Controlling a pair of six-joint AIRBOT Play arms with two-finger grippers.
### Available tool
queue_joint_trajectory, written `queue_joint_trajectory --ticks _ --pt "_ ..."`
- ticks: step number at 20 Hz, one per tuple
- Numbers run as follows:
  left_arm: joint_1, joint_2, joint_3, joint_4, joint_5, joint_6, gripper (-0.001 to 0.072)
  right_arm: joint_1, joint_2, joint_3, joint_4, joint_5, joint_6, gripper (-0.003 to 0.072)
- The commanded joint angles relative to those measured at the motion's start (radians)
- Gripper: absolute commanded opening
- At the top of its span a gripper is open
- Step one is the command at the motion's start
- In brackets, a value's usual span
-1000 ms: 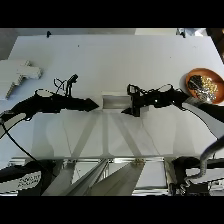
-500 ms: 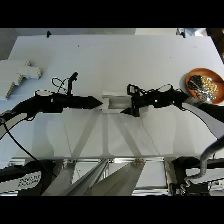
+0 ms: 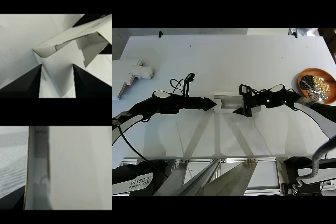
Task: Fold the box and place the chain.
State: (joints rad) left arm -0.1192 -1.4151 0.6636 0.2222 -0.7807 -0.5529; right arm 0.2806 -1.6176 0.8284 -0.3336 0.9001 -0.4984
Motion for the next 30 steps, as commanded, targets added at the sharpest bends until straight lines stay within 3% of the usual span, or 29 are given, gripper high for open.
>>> queue_joint_trajectory --ticks 1,5,6,11,14,22,30 --pt "-0.021 0.023 0.001 0.014 0.09 -0.016 0.0435 0.0 0.0 0.0 0.0 0.002 0.0 0.0515" --pt "-0.027 0.029 0.001 0.024 0.127 -0.016 0.0423 0.0 0.0 0.0 0.0 0.002 0.0 0.0515" --pt "-0.027 0.029 0.001 0.04 0.127 -0.015 0.0393 0.0 0.0 0.0 0.0 0.002 0.0 0.0515" --pt "-0.039 0.029 0.001 0.081 0.09 -0.016 0.0398 0.0 0.0 0.0 0.0 0.002 0.0 0.0515" --pt "-0.039 0.029 0.006 0.083 0.026 -0.019 0.05 0.0 0.0 0.0 0.0 0.002 0.0 0.0515" --pt "-0.039 0.029 0.006 0.108 0.053 -0.1 0.0511 0.0 0.0 0.0 0.0 0.002 0.0 0.0515" --pt "-0.039 0.029 0.006 0.154 0.148 -0.125 0.0493 0.0 0.0 0.0 0.0 0.002 0.0 0.0515"
